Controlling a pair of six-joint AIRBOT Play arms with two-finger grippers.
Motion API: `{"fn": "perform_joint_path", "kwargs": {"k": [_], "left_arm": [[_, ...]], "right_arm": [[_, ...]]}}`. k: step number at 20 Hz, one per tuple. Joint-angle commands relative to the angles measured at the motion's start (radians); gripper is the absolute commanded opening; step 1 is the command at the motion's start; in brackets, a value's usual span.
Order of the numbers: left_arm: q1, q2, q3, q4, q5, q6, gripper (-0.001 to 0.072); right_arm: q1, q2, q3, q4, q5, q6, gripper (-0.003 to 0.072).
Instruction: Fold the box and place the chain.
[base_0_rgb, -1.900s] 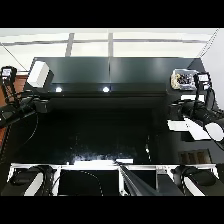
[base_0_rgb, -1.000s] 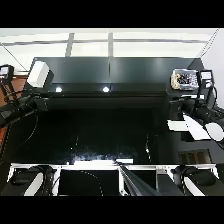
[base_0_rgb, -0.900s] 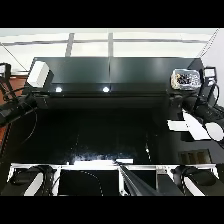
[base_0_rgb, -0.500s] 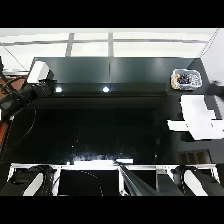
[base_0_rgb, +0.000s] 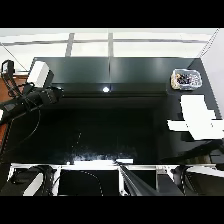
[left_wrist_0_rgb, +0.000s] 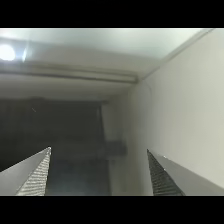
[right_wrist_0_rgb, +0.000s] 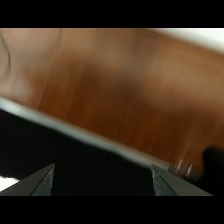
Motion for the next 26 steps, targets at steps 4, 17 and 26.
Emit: {"fn": "perform_joint_path", "kwargs": {"k": [4,17,26], "left_arm": [[0.000,-0.001,0.000,-0.007,-0.020,-0.047,0.0704],[-0.001,-0.001,0.000,-0.031,-0.023,-0.047,0.0704],[0.000,-0.001,0.000,-0.030,-0.023,-0.047,0.0704]], "right_arm": [[-0.082,-0.409,0.380,0.439,0.566,-0.420,0.0720],[0.055,-0.461,0.379,0.438,0.705,-0.457,0.0488],[0.104,-0.389,0.313,0.293,0.687,-0.432,0.0175]]}}
